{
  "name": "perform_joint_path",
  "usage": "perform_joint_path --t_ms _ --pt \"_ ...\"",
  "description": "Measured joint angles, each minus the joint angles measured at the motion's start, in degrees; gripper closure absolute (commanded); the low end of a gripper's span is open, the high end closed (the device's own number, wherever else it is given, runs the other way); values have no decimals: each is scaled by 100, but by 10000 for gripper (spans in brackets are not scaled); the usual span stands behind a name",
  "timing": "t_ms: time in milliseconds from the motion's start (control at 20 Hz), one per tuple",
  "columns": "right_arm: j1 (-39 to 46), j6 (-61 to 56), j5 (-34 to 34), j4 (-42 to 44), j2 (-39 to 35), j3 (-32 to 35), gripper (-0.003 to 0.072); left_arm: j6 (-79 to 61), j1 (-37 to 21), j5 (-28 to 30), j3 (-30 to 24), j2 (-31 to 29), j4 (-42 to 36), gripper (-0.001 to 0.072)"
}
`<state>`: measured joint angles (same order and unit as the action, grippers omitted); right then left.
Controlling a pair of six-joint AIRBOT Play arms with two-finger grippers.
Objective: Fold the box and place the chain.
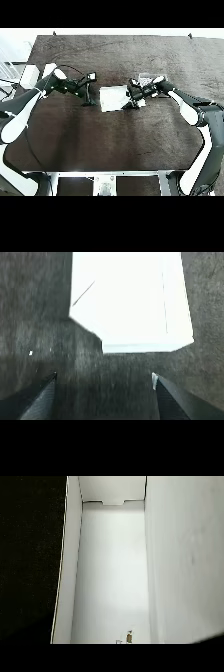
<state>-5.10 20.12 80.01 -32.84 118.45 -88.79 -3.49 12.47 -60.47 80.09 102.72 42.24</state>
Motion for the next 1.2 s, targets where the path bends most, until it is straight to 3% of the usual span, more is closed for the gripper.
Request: perform_joint_path --t_ms 600,1200 --pt "0 2 2 -2 0 0 187 -964 2 -201 -57 378 -918 -11" --pt "-4 -4 0 7 0 0 187 -1283 -11 -573 -57 444 -933 -11"
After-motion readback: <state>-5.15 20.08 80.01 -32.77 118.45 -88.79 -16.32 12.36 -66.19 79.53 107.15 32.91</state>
